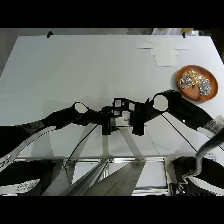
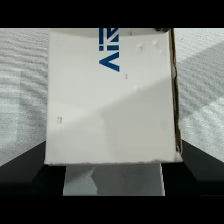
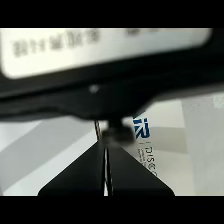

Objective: Fold the box and place the chain.

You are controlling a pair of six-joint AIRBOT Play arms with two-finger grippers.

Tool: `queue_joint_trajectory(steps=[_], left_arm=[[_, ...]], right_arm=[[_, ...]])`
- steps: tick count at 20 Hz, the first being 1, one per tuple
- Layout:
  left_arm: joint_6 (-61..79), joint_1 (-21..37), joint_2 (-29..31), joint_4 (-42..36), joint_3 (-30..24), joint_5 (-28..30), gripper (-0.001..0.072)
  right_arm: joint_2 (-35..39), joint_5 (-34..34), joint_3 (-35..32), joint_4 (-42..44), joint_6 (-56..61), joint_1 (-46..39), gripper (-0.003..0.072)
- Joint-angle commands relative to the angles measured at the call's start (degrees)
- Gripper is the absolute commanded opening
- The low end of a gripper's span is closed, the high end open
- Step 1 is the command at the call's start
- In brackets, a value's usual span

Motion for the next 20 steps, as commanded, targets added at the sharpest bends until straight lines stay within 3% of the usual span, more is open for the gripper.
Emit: queue_joint_trajectory(steps=[1, 11, 15, 17, 20], left_arm=[[0.00, 0.07, 0.04, 0.00, -0.02, 0.00, 0.0101], [0.00, 0.07, 0.04, 0.00, -0.02, 0.00, 0.0101], [0.00, 0.07, 0.04, 0.00, -0.02, 0.00, 0.0101], [-0.02, 0.07, 0.04, 0.00, -0.02, 0.00, 0.0101], [0.00, 0.07, 0.04, 0.00, -0.02, 0.00, 0.0101]], right_arm=[[-0.15, -3.61, -0.66, -0.11, 0.02, 0.00, 0.0020], [0.09, -3.69, -0.70, -0.20, 1.16, 0.00, 0.0019], [7.54, -2.95, -0.66, -8.02, 12.96, 0.00, 0.0019], [12.55, 0.50, -0.66, -16.98, 24.15, -0.02, 0.0019], [16.83, 15.28, -0.70, -28.39, 38.25, -0.96, 0.0019]])
